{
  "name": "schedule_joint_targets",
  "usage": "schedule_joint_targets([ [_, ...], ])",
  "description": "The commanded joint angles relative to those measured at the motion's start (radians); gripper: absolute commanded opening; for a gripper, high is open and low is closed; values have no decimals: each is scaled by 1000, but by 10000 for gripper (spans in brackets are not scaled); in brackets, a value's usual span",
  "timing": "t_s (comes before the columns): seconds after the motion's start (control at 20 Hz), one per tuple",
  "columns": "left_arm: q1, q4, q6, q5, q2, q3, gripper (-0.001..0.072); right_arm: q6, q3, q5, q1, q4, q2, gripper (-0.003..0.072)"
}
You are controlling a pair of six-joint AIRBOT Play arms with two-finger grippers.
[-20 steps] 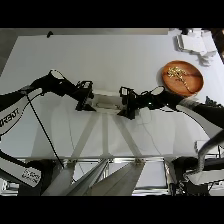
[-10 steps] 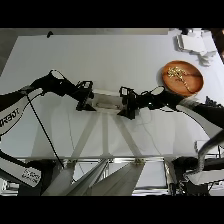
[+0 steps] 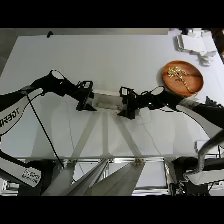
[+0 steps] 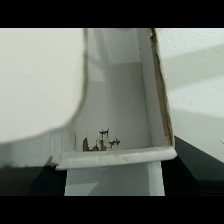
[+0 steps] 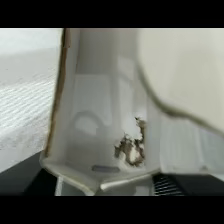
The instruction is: Fold the box and place the chain.
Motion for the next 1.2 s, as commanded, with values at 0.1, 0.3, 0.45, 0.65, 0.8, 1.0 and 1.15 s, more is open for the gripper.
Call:
schedule_joint_targets([
  [0.1,1,5,0,-11,0,0,56,-13,1,-119,-1,-13,13,664],
  [0.3,1,5,0,-11,0,0,56,23,1,-123,-1,-154,87,664],
  [0.45,1,5,0,-11,0,0,56,158,1,-124,-1,-323,166,663],
  [0.65,1,5,0,-11,0,0,56,344,1,-90,-1,-528,266,662],
  [0.8,1,5,0,-11,0,0,56,438,1,-51,-1,-603,335,483],
  [1.0,1,5,0,-11,0,0,56,464,1,94,14,-493,404,12],
  [1.15,1,5,-1,-11,0,0,56,497,1,17,72,-360,401,9],
])
